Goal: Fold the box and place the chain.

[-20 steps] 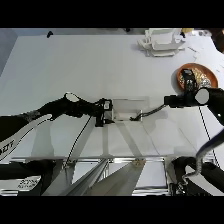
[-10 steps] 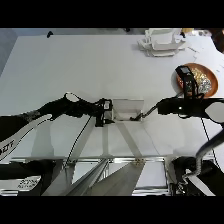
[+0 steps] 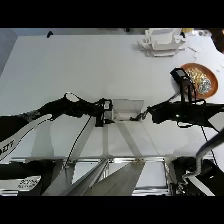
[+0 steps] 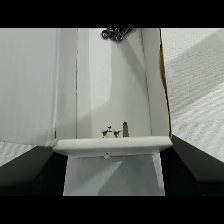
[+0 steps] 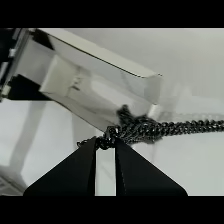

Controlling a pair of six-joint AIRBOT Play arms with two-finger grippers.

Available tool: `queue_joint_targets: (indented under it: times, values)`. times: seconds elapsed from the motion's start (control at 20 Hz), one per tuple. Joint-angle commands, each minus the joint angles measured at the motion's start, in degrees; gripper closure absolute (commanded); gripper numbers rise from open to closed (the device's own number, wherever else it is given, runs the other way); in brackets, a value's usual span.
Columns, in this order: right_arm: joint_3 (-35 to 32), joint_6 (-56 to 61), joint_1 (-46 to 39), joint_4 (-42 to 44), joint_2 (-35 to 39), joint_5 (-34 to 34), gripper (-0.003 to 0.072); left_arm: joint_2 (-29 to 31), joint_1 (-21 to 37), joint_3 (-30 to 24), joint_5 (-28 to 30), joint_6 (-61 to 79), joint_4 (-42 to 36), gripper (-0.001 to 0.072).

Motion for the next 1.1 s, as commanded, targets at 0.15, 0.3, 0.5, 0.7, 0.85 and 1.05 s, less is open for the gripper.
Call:
queue_joint_targets:
  times: [0.15, 0.3, 0.5, 0.7, 0.85, 1.05]
  values:
    - [0.1, -2.1, 4.4, 5.2, 0.2, -9.4, 0.0676, 0.0, 0.0, 0.0, 0.0, 0.0, 0.0, 0.0572]
    - [0.1, -2.1, 5.1, 5.2, -0.3, -12.2, 0.0676, 0.0, 0.0, 0.0, 0.0, 0.0, 0.0, 0.0572]
    - [0.1, -2.0, 5.1, 5.3, -1.8, -15.7, 0.0676, 0.0, 0.0, 0.0, 0.0, 0.0, 0.0, 0.0572]
    - [0.1, -2.0, 5.1, 6.3, -2.3, -16.5, 0.0676, 0.0, 0.0, 0.0, 0.0, 0.0, 0.0, 0.0572]
    - [0.1, -2.1, 5.2, 8.4, -2.3, -16.5, 0.0676, 0.0, 0.0, 0.0, 0.0, 0.0, 0.0, 0.0572]
    - [0.1, -4.3, 5.2, 11.3, -2.3, -15.0, 0.0676, 0.0, 0.0, 0.0, 0.0, 0.0, 0.0, 0.0572]
